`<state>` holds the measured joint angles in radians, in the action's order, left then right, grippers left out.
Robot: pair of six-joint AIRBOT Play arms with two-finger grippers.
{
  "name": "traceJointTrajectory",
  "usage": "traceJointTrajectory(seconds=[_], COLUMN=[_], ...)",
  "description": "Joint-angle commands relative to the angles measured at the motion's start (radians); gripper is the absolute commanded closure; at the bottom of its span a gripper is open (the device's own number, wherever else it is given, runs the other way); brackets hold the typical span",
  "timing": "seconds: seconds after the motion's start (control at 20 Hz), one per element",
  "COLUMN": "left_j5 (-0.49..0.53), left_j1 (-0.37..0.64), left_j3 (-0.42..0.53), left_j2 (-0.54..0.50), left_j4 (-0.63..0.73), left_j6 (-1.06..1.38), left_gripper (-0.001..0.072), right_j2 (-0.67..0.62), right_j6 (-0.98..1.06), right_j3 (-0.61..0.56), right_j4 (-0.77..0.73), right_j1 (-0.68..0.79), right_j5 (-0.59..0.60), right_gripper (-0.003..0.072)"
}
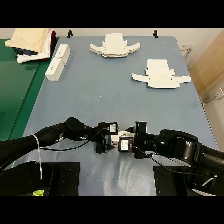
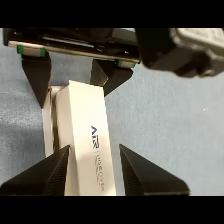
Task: Fold the box.
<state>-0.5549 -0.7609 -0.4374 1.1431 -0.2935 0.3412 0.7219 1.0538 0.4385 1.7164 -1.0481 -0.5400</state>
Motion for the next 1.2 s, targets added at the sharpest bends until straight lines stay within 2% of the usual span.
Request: traceJointTrajectory(seconds=[0.0,0.4,0.75,0.9,1.15], left_j5=[0.003,0.003,0.003,0.003,0.003], left_j1=[0.0,0.0,0.0,0.0,0.0], left_j3=[0.0,0.0,0.0,0.0,0.0], left_j2=[0.0,0.0,0.0,0.0,0.0], left_j4=[0.002,0.002,0.002,0.002,0.002], left_j6=[-0.001,-0.001,-0.001,-0.001,-0.001], left_gripper=[0.0361,0.0361,0.0361,0.0361,0.0361], right_j2=[-0.006,-0.078,-0.032,-0.034,-0.032], right_j6=[0.0,0.004,0.049,0.05,0.049], right_j3=[0.001,0.0,0.001,0.001,0.001], right_j4=[-0.024,-0.093,0.038,0.038,0.033], right_j1=[-0.001,0.0,0.002,0.002,0.002], right_j5=[-0.001,-0.027,-0.01,0.0,0.0], right_gripper=[0.0243,0.0243,0.0244,0.0279,0.0279])
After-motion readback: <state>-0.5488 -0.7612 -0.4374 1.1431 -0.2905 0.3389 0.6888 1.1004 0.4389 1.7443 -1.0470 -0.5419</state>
